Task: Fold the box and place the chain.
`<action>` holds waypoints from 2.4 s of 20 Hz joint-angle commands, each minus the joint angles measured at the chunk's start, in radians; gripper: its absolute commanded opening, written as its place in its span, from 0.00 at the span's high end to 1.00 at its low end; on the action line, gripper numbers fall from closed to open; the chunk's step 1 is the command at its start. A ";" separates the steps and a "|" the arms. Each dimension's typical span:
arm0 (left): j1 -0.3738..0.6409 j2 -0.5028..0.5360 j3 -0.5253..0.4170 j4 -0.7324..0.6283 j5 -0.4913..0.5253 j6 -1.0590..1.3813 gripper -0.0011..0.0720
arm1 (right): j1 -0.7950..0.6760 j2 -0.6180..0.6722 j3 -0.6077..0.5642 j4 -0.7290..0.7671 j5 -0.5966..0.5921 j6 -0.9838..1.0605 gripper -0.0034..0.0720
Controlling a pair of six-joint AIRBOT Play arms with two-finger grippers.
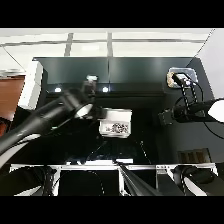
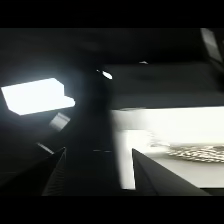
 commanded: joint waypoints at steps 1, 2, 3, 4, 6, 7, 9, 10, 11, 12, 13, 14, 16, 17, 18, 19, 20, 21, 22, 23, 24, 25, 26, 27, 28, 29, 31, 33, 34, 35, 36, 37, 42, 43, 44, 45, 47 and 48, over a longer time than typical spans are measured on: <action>0.112 0.196 -0.126 0.170 -0.074 0.006 0.32 | 0.000 0.001 0.000 0.000 -0.006 0.002 0.57; 0.181 0.251 -0.183 0.138 -0.032 0.017 0.32 | 0.000 0.001 0.000 0.001 -0.012 0.002 0.57; 0.267 0.304 -0.245 0.047 0.026 0.069 0.32 | 0.000 0.001 0.000 0.002 -0.017 0.002 0.57; 0.344 0.346 -0.301 -0.096 0.090 0.196 0.32 | 0.000 0.001 0.000 0.008 -0.016 0.002 0.57; 0.476 0.393 -0.407 -0.526 0.159 0.698 0.32 | 0.000 0.001 0.000 0.017 -0.016 0.002 0.57; 0.527 0.393 -0.449 -0.745 0.145 0.995 0.32 | 0.000 0.001 0.000 0.017 -0.018 0.002 0.57; 0.566 0.382 -0.512 -0.967 0.114 1.470 0.16 | 0.000 0.001 0.000 0.019 -0.020 0.002 0.57; 0.560 0.375 -0.535 -0.970 0.125 1.609 0.01 | 0.000 0.001 0.000 0.024 -0.020 0.002 0.57; 0.552 0.364 -0.558 -0.970 0.157 1.733 0.01 | 0.000 0.001 0.000 0.032 -0.020 0.002 0.57; 0.544 0.351 -0.574 -0.969 0.183 1.833 0.01 | 0.000 0.001 0.000 0.041 -0.020 0.002 0.57; 0.533 0.336 -0.586 -0.970 0.217 1.950 0.01 | 0.000 0.001 0.000 0.047 -0.020 0.002 0.57; 0.519 0.319 -0.595 -0.970 0.262 2.054 0.01 | 0.000 0.001 0.000 0.056 -0.020 0.002 0.57; 0.483 0.278 -0.597 -0.972 0.333 2.233 0.01 | 0.000 0.001 0.000 0.074 -0.020 0.003 0.57; 0.467 0.249 -0.597 -0.995 0.360 2.337 0.01 | 0.000 0.001 0.000 0.080 -0.020 0.003 0.57; 0.457 0.217 -0.597 -1.031 0.374 2.426 0.01 | 0.000 0.001 0.000 0.080 -0.020 0.003 0.57; 0.453 0.179 -0.596 -1.078 0.386 2.491 0.01 | 0.000 0.001 0.000 0.080 -0.020 0.003 0.57; 0.453 0.145 -0.593 -1.121 0.385 2.517 0.01 | 0.000 0.001 0.000 0.080 -0.020 0.003 0.57; 0.454 0.114 -0.593 -1.150 0.388 2.525 0.01 | 0.000 0.001 0.000 0.081 -0.019 0.004 0.57; 0.454 0.088 -0.592 -1.162 0.399 2.550 0.01 | 0.000 0.001 0.000 0.082 -0.019 0.008 0.57; 0.455 0.066 -0.591 -1.172 0.413 2.558 0.01 | 0.000 0.001 0.000 0.084 -0.019 0.009 0.57; 0.455 0.045 -0.584 -1.175 0.419 2.558 0.01 | 0.000 0.001 0.000 0.083 -0.020 0.009 0.57; 0.455 0.024 -0.575 -1.176 0.418 2.558 0.01 | 0.000 0.001 0.000 0.083 -0.021 0.009 0.57; 0.455 0.003 -0.565 -1.184 0.417 2.558 0.01 | 0.000 0.001 0.000 0.083 -0.021 0.009 0.57; 0.455 -0.017 -0.553 -1.202 0.416 2.557 0.01 | 0.000 0.001 0.000 0.083 -0.021 0.009 0.57; 0.454 -0.028 -0.542 -1.206 0.416 2.557 0.01 | 0.000 0.001 0.000 0.083 -0.021 0.009 0.57; 0.454 -0.035 -0.534 -1.205 0.416 2.557 0.01 | 0.000 0.001 0.000 0.083 -0.021 0.009 0.57; 0.455 -0.039 -0.528 -1.201 0.424 2.557 0.01 | 0.000 0.001 0.000 0.083 -0.022 0.009 0.57; 0.453 -0.040 -0.529 -1.201 0.429 2.557 0.01 | 0.000 0.001 0.000 0.083 -0.026 0.009 0.57; 0.453 -0.040 -0.529 -1.201 0.430 2.557 0.01 | 0.000 0.001 0.000 0.083 -0.030 0.009 0.57; 0.453 -0.041 -0.529 -1.201 0.428 2.557 0.01 | 0.000 0.001 0.000 0.083 -0.035 0.009 0.57; 0.453 -0.041 -0.529 -1.207 0.410 2.557 0.01 | 0.000 0.001 0.000 0.084 -0.040 0.009 0.57; 0.453 -0.044 -0.529 -1.218 0.391 2.557 0.01 | 0.000 0.001 0.000 0.083 -0.044 0.009 0.57; 0.452 -0.079 -0.523 -1.231 0.425 2.557 0.01 | 0.000 0.001 0.000 0.085 -0.043 0.010 0.57; 0.442 -0.084 -0.523 -1.228 0.429 2.557 0.01 | 0.000 0.001 0.000 0.091 -0.043 0.009 0.57; 0.431 -0.086 -0.521 -1.226 0.430 2.557 0.01 | 0.000 0.001 0.000 0.092 -0.043 0.009 0.57; 0.427 -0.088 -0.519 -1.226 0.429 2.558 0.01 | 0.000 0.001 0.000 0.094 -0.043 0.009 0.57; 0.417 -0.094 -0.509 -1.230 0.428 2.558 0.01 | 0.000 0.001 0.000 0.098 -0.044 0.009 0.57; 0.412 -0.097 -0.504 -1.230 0.428 2.560 0.01 | 0.000 0.001 0.000 0.098 -0.044 0.009 0.57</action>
